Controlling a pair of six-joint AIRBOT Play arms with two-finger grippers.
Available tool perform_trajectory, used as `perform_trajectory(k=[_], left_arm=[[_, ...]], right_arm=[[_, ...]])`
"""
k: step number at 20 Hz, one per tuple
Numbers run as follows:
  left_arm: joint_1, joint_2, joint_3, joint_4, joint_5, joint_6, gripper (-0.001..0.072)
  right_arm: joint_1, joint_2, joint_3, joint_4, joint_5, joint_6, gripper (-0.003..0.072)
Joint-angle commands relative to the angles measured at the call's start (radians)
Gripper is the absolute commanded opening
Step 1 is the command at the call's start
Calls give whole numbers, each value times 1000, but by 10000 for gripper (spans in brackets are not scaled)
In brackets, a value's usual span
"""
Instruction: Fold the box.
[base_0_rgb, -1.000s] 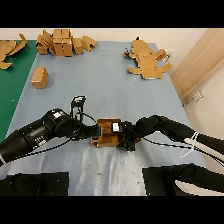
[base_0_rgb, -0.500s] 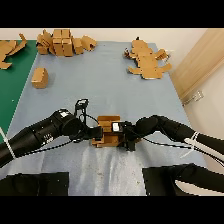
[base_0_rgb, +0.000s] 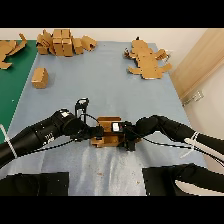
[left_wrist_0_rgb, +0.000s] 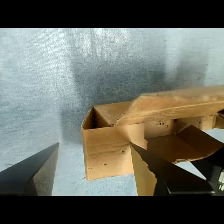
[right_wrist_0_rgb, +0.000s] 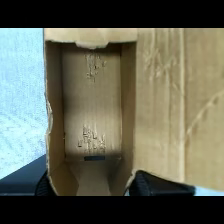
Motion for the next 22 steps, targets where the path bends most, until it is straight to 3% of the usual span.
perform_trajectory(k=[1,6,8,11,16,22], left_arm=[[-3,-15,8,1,-16,-9,713],[-78,-120,84,43,-24,-13,712],[-96,-149,121,110,-79,-48,673],[-108,-170,157,182,-139,-109,672],[-126,-201,185,169,-137,-109,673],[-138,-247,200,31,-117,-9,673]], right_arm=[[0,0,0,0,0,0,518],[0,0,0,0,0,0,518],[1,0,0,0,0,0,518],[1,0,0,0,1,0,519],[0,0,0,0,1,0,518],[0,0,0,0,1,0,518]])
